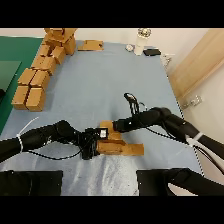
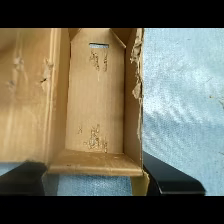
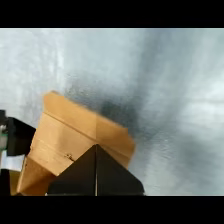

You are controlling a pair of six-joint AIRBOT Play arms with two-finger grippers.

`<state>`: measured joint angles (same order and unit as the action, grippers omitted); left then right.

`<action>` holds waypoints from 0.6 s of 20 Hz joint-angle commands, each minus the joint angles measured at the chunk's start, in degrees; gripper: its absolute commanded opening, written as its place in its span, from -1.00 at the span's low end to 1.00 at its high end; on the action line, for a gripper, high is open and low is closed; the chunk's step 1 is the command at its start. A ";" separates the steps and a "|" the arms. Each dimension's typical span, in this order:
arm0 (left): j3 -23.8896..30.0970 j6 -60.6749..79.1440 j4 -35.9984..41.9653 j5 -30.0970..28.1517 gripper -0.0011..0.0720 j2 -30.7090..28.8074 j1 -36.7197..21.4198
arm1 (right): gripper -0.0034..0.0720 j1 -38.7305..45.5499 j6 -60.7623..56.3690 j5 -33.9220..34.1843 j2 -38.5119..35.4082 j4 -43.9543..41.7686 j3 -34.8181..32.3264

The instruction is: Fold the box.

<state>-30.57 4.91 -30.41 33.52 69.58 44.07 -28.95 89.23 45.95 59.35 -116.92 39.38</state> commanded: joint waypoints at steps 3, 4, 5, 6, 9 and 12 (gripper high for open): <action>0.02 0.00 -0.02 -0.02 0.39 -0.04 0.00 | -0.90 0.04 -2.29 16.74 -16.37 20.68 3.37; 0.02 0.00 -0.02 -0.02 0.39 -0.04 0.00 | -0.90 0.04 -1.81 20.76 -18.67 20.44 2.75; 0.02 0.00 -0.02 0.00 0.39 -0.04 0.00 | -0.90 -0.17 0.85 23.65 -20.35 19.43 1.70; 0.02 0.00 -0.02 0.00 0.39 -0.04 0.00 | -0.90 -0.85 6.47 26.08 -21.62 15.91 0.04; 0.02 0.00 -0.02 -0.02 0.39 -0.04 0.00 | -0.14 -3.45 26.56 30.21 -22.51 8.85 -5.99; 0.02 0.00 -0.02 0.00 0.39 -0.04 0.00 | 0.31 -4.37 32.85 26.01 -21.55 12.37 -10.86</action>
